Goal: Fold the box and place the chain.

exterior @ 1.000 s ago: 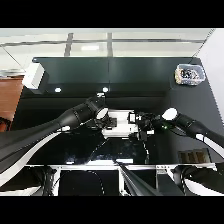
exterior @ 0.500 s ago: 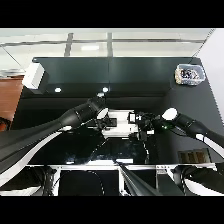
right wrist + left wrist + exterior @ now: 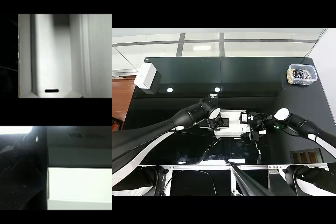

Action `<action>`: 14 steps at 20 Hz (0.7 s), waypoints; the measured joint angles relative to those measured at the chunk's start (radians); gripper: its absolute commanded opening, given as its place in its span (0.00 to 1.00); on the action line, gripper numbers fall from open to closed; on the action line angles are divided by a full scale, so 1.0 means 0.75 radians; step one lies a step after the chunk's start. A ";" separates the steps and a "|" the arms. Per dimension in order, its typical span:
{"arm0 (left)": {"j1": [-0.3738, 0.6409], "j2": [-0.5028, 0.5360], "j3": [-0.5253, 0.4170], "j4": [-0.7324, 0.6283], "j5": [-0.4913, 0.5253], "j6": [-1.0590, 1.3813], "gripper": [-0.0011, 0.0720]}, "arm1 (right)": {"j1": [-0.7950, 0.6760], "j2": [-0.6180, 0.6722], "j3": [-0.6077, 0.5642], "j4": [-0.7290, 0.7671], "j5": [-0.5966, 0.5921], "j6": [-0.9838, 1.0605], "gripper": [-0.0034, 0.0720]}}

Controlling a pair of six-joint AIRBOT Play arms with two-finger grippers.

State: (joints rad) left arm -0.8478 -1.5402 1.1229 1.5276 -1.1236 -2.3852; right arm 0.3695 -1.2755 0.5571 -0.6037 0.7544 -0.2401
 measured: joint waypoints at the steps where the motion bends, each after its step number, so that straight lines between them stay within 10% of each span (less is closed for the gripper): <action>1: 0.000 0.000 0.000 0.001 0.001 0.001 0.05 | 0.000 0.000 0.000 0.001 0.000 0.001 0.92; 12: 0.000 0.000 0.000 0.002 0.001 0.003 0.05 | -0.003 0.159 0.004 -0.184 0.023 0.097 0.85; 14: 0.000 0.000 0.000 0.002 -0.002 0.003 0.05 | -0.003 0.177 0.004 -0.213 0.030 0.108 0.61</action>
State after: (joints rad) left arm -0.8478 -1.5402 1.1229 1.5288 -1.1248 -2.3829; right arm 0.3672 -1.1427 0.5602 -0.7631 0.7765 -0.1589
